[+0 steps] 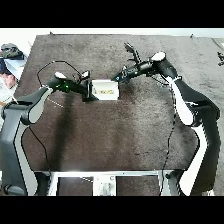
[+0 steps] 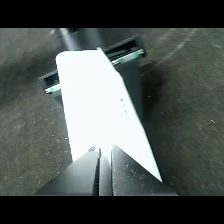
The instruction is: Fold the box and place the chain.
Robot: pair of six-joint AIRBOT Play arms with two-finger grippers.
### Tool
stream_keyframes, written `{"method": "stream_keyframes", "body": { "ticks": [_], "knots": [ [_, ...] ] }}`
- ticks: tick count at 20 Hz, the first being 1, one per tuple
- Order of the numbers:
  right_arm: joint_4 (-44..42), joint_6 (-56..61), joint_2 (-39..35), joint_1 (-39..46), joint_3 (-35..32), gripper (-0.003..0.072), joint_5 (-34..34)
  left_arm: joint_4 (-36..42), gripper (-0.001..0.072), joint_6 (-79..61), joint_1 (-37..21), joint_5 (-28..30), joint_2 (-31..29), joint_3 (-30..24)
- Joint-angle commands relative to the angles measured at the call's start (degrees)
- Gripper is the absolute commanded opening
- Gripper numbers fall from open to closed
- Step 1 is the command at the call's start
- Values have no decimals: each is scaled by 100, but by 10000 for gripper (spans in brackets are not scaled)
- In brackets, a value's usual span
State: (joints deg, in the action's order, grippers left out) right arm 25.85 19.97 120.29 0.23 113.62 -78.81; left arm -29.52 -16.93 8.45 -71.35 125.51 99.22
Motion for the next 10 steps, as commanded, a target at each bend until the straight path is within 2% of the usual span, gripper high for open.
{"method": "stream_keyframes", "body": {
  "ticks": [1,5,6,10],
  "knots": [
    [295,-247,-35,-175,7,130,-57,-2,344,-2,-4,0,-4,7],
    [1051,-671,-101,-444,7,133,118,0,344,-2,-4,0,-4,7],
    [1056,-802,-101,-479,7,203,166,-2,344,-2,-4,0,-4,7],
    [1060,-942,-101,-516,7,208,343,-2,344,-2,-4,0,-4,7]
  ]
}}
